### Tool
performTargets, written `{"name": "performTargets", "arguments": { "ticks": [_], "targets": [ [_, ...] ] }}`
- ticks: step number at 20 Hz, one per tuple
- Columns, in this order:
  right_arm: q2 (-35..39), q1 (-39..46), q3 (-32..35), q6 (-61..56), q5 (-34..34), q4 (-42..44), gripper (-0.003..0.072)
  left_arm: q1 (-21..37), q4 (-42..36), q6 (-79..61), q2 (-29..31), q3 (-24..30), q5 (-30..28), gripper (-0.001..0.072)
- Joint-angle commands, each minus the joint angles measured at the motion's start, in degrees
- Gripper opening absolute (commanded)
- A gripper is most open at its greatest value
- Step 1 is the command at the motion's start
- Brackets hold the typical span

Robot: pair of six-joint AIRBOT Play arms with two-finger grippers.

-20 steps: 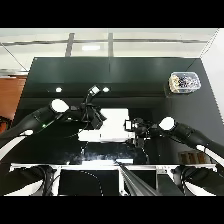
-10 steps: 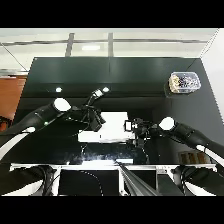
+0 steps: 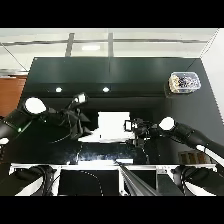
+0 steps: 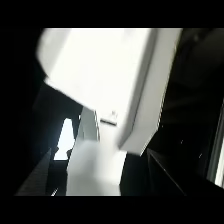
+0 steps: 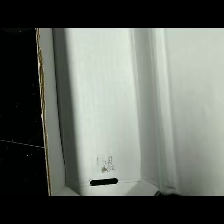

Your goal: Fold the box and place the chain.

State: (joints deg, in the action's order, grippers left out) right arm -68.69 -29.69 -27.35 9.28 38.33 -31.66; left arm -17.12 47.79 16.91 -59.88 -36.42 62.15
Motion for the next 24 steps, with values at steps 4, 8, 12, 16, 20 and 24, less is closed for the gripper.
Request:
{"name": "performTargets", "arguments": {
  "ticks": [4,8,12,16,20,24],
  "targets": [
    [0.0,0.0,0.0,0.0,0.0,0.0,0.0191,-7.1,5.5,-11.6,-1.8,4.9,-9.5,0.0713],
    [0.0,0.0,0.0,0.0,0.0,0.0,0.0191,-13.0,5.1,-11.6,-3.8,4.8,-16.9,0.0711],
    [0.0,0.0,0.0,0.0,0.0,0.0,0.0191,-15.0,3.6,-11.1,-5.6,4.8,-17.2,0.0475],
    [0.0,0.0,0.0,0.0,0.0,0.0,0.0190,-15.0,0.7,-11.1,-5.7,4.8,-17.2,0.0237],
    [0.0,0.0,0.0,0.0,0.0,0.0,0.0191,-15.0,-4.6,-11.1,-5.8,4.8,-17.2,0.0237],
    [0.0,0.0,0.0,0.0,0.0,0.0,0.0191,-15.7,-10.8,-11.2,-7.5,4.8,-17.4,0.0237]
  ]
}}
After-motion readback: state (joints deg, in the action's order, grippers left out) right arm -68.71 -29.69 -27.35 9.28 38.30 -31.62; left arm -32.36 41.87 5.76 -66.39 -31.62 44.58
